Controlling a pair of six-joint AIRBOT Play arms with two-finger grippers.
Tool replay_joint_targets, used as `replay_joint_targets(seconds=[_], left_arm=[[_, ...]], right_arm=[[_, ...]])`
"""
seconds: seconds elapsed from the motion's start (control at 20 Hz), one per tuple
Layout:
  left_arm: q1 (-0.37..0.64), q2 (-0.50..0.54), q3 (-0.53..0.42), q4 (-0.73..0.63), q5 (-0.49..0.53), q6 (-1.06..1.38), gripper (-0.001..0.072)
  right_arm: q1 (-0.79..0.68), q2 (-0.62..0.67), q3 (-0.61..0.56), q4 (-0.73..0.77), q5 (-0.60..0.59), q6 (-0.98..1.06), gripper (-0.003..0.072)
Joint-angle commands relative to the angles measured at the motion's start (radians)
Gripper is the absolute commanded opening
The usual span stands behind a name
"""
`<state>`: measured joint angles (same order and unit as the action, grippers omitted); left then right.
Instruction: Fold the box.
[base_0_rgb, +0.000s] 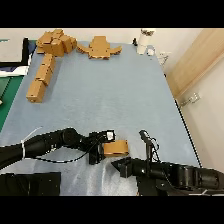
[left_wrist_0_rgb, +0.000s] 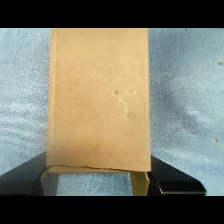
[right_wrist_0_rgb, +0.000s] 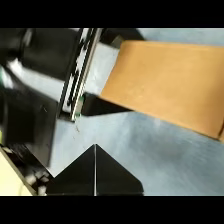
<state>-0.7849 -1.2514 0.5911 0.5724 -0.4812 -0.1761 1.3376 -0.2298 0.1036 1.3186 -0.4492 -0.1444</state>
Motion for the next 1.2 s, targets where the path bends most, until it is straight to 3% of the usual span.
replay_joint_targets(seconds=[0.0, 0.1, 1.15], left_arm=[[0.001, 0.000, 0.000, 0.000, 0.000, 0.000, 0.0403], [0.001, 0.000, 0.000, 0.000, 0.000, 0.000, 0.0403], [0.001, 0.000, 0.000, 0.000, 0.000, 0.000, 0.0403]], right_arm=[[-0.035, 0.036, -0.107, -0.274, 0.197, 0.439, 0.0003], [-0.068, 0.036, -0.107, -0.335, 0.186, 0.481, 0.0004], [-0.087, 0.035, -0.109, -0.335, 0.047, 0.476, 0.0003]])
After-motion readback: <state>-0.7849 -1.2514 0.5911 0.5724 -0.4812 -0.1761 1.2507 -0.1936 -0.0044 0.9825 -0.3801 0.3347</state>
